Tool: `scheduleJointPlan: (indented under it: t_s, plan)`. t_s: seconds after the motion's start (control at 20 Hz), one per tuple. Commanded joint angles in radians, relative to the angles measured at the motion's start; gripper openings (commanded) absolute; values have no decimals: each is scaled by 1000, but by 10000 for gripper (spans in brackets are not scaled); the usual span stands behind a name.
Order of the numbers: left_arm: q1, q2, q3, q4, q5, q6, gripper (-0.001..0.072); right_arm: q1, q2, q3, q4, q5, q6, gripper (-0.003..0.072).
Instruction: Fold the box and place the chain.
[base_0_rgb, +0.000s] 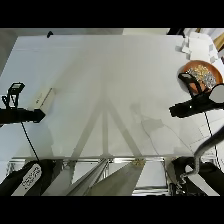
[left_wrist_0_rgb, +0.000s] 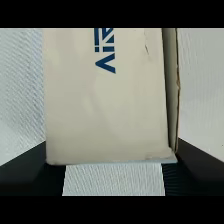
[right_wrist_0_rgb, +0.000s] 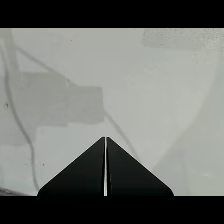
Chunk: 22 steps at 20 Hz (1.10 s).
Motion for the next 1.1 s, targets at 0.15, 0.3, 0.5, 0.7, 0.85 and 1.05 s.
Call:
scheduleJointPlan:
  t_s: [0.15, 0.3, 0.5, 0.7, 0.85, 1.05]
  plan:
    - [0, 2, 0, 22, -49, -4, 704, -1, 1, 1, 0, -2, 0, 9]
    - [0, 56, 0, 24, -42, -4, 705, -1, 1, 1, 0, -2, 0, 9]
    - [0, 248, 0, -14, -56, -4, 699, -1, 1, 1, 0, -2, 0, 9]
    - [-1, 431, 0, -45, -87, -3, 693, -1, 1, 1, 0, -2, 0, 9]
    - [-2, 491, 0, -46, -97, -3, 693, -1, 1, 1, 0, -2, 0, 9]
    - [-23, 489, 0, -45, -92, -3, 693, -1, 1, 1, 0, -2, 0, 9]
